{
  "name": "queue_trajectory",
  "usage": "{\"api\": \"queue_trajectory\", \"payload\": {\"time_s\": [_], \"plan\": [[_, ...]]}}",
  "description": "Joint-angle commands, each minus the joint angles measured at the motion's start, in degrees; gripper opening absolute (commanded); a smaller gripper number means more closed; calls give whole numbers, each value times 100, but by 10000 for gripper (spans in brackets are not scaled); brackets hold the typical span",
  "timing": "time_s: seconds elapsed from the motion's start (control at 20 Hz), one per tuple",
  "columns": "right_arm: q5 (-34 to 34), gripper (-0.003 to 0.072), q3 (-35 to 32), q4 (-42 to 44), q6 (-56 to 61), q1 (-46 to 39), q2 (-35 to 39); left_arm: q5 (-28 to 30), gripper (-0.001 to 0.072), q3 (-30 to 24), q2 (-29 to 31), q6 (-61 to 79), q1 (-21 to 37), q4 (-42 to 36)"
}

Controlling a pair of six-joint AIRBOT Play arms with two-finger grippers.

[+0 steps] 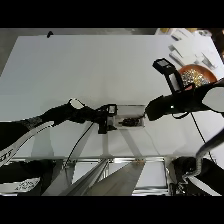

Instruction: Fold the box and place the chain.

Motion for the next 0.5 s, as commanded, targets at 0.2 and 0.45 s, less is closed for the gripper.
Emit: {"api": "queue_trajectory", "payload": {"time_s": [0.2, 0.45], "plan": [[-1231, 17, -240, 595, 68, 787, 42, 2, 314, 0, 2, 0, 4, 0], [-2017, 18, -927, 570, 66, 809, -114, 2, 314, 0, 4, 0, 4, 0]]}}
